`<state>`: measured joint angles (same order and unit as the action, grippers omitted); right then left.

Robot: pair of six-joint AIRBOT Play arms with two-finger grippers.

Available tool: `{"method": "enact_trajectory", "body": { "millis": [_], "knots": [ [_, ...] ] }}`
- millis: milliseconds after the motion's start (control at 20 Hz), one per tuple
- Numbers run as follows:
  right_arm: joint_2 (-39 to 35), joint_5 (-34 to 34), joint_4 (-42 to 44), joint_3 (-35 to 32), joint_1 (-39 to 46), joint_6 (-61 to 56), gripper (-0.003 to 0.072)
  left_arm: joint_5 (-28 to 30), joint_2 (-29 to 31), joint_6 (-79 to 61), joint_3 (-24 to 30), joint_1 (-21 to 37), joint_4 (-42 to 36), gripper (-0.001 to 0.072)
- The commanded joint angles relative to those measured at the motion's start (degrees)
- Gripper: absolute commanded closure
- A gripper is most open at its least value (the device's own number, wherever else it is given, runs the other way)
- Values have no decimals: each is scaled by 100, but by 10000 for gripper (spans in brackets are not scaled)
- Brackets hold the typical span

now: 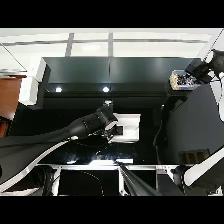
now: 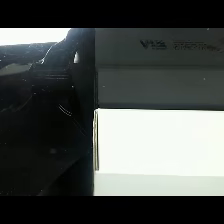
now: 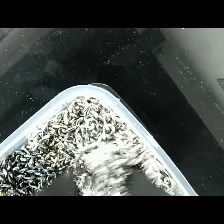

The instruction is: Fold the box and place the chain.

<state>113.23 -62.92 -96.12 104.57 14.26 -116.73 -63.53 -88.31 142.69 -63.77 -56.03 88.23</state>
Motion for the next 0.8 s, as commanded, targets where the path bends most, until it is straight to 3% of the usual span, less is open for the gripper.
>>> {"method": "enact_trajectory", "body": {
  "millis": [0,200,400,550,750],
  "knots": [
    [35,-79,70,9,2,361,648,2,-2,0,-7,4,2,684],
    [-109,-603,57,422,28,1029,651,2,-2,0,-7,4,2,684],
    [-1010,-658,372,520,96,2179,652,4,-2,0,-7,4,2,684],
    [-1768,-632,1764,520,352,2780,651,2,-2,0,-7,4,0,684],
    [-2771,-804,2800,518,739,3056,651,-2,-2,0,-7,4,0,684]
  ]
}}
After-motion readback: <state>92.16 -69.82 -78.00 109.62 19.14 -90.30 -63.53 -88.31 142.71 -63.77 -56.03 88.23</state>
